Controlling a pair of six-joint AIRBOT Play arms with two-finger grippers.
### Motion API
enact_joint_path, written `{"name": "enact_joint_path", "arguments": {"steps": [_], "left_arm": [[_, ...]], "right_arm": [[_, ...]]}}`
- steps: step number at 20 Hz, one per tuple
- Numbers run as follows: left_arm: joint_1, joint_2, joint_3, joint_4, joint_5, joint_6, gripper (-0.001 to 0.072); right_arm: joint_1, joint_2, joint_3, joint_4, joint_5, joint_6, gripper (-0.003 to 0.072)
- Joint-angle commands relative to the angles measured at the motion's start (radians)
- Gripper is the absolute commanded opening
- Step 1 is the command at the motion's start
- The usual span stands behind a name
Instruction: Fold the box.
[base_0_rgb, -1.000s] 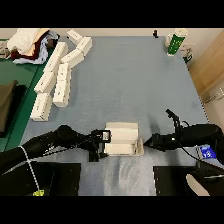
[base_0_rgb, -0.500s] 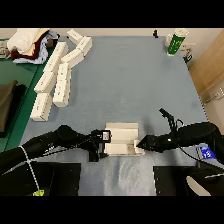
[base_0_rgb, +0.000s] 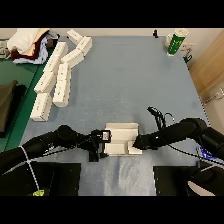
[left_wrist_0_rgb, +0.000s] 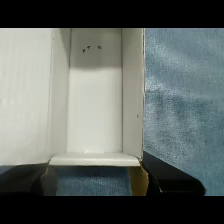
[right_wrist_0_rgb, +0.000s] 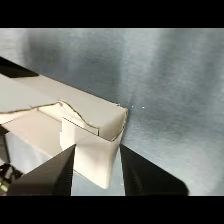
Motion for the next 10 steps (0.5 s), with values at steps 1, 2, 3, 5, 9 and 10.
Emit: {"name": "enact_joint_path", "arguments": {"steps": [1,2,3,5,9,10], "left_arm": [[0.000,0.000,0.001,0.000,0.000,0.000,0.0591],[0.000,0.000,0.001,0.000,0.000,0.000,0.0591],[0.000,0.000,0.001,0.000,0.000,0.000,0.0591],[0.000,0.000,0.001,0.000,0.000,0.000,0.0591],[0.000,0.000,0.001,0.000,0.000,0.000,0.0591],[0.000,0.000,0.001,0.000,0.000,0.000,0.0591]], "right_arm": [[0.163,-0.079,0.090,-0.235,0.018,0.293,0.0434],[0.212,-0.110,0.117,-0.299,0.014,0.383,0.0434],[0.263,-0.144,0.150,-0.359,0.002,0.461,0.0434],[0.346,-0.216,0.222,-0.471,-0.059,0.616,0.0434],[0.459,-0.363,0.347,-0.594,-0.222,0.795,0.0434],[0.473,-0.399,0.364,-0.600,-0.238,0.803,0.0434]]}}
